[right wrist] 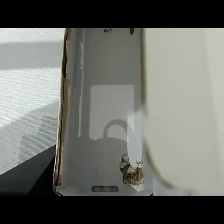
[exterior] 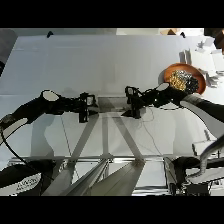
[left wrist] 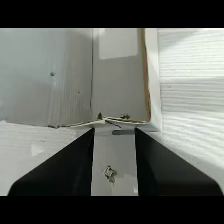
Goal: Fold the box and place the chain.
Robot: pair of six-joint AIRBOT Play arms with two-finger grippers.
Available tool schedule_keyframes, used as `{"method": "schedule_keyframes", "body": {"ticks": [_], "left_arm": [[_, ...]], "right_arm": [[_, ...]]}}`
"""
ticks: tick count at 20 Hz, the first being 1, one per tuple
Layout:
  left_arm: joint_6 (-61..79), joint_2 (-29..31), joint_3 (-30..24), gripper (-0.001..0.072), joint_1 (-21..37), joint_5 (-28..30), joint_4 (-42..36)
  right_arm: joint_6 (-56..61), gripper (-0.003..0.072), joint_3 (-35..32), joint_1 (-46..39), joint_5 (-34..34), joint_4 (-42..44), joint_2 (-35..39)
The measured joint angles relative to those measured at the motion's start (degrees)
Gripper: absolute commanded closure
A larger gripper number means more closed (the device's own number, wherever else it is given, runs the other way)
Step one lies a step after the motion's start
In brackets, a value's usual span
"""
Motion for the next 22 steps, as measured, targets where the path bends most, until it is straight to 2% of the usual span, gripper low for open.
{"method": "schedule_keyframes", "body": {"ticks": [9, 15, 16, 17, 22], "left_arm": [[-2.2, 0.8, 0.0, 0.0418, 1.3, -2.1, 2.3], [-8.2, 8.3, 0.0, 0.0444, 7.1, -9.3, 6.8], [-8.7, 10.1, 0.0, 0.0534, 8.5, -10.7, 7.0], [-9.4, 11.7, 0.0, 0.0697, 9.9, -11.5, 7.2], [-24.0, 16.6, -0.1, 0.0703, 20.0, -13.3, 7.9]], "right_arm": [[0.0, 0.0181, 0.0, 0.0, 0.1, 0.0, 0.0], [0.0, 0.0181, 0.0, 0.0, 0.1, 0.0, 0.0], [0.0, 0.0181, 0.0, 0.0, 0.1, 0.0, 0.0], [0.0, 0.0181, 0.0, 0.0, 0.1, 0.0, 0.0], [0.0, 0.0181, 0.0, 0.0, 0.1, 0.0, 0.0]]}}
